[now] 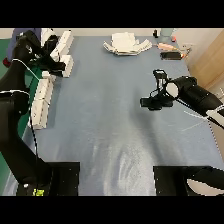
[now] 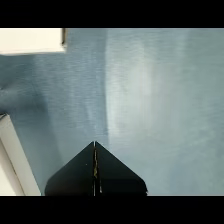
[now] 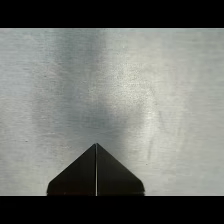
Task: Fold the box.
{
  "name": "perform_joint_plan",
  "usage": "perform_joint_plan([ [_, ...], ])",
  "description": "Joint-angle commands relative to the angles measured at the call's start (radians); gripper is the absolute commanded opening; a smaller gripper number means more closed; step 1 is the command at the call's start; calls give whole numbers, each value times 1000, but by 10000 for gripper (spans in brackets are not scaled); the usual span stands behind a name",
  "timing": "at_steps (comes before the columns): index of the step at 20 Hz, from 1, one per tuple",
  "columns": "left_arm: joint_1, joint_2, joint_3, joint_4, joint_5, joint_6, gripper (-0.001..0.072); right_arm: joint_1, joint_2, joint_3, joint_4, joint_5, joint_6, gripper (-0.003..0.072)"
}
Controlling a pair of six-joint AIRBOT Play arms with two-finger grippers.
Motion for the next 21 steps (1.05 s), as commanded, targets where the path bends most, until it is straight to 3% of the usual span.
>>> perform_joint_plan([
  [1,-69,142,-73,-13,2,39,6,1,-1,2,67,-2,-1,3],
  [4,-135,318,-261,-13,67,39,6,1,-1,2,93,-9,-3,3],
  [9,-226,714,-784,-13,274,-11,7,1,0,2,109,2,-3,3],
  [12,-294,881,-1022,-17,329,-64,9,1,-1,2,109,1,-3,3],
  [15,-369,932,-1133,-21,370,-90,13,0,-1,2,109,1,-3,3],
  [21,-443,929,-1146,-27,342,-167,13,0,-1,2,108,1,-3,3],
])
